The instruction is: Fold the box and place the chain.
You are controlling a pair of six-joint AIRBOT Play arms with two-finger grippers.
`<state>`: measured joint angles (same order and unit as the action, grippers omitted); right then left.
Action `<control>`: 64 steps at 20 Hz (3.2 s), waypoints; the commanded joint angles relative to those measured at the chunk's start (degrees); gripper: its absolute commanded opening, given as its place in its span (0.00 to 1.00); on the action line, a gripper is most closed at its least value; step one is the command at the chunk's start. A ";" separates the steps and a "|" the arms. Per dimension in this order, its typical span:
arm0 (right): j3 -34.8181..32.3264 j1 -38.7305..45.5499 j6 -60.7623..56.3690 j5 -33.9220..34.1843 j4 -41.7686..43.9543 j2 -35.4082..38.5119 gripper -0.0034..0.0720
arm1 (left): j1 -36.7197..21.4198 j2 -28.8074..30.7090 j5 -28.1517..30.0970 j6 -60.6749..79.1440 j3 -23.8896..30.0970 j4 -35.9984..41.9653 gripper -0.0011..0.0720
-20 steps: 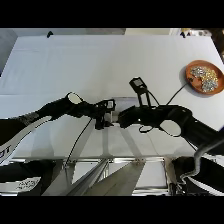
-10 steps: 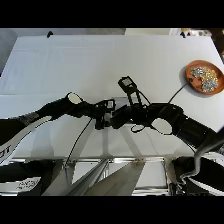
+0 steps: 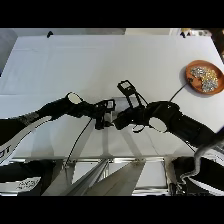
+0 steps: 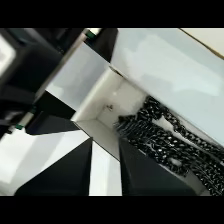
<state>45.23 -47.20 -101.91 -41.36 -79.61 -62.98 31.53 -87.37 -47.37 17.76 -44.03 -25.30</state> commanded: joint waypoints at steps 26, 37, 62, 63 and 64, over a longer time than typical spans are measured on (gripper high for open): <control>-3.10 27.15 -4.13 -20.59 -12.94 -3.15 0.39 | 0.00 0.02 0.00 0.02 -0.02 -0.02 0.47; -3.08 27.15 -7.80 -14.58 -11.39 -8.85 0.34 | 0.00 0.02 0.00 0.02 -0.02 -0.02 0.47; -3.08 27.15 -10.82 -13.25 -11.65 -11.41 0.25 | 0.00 0.02 0.02 0.02 -0.02 -0.02 0.47; -3.08 27.10 -10.75 -13.79 -11.63 -11.13 0.26 | 0.00 0.02 0.02 0.02 -0.02 -0.02 0.47; -3.08 26.91 -10.69 -14.75 -11.72 -10.49 0.30 | 0.00 0.02 0.02 0.02 -0.02 -0.04 0.47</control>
<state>42.17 -20.12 -112.71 -54.94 -91.35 -74.15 31.55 -87.37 -47.37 17.76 -44.03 -25.30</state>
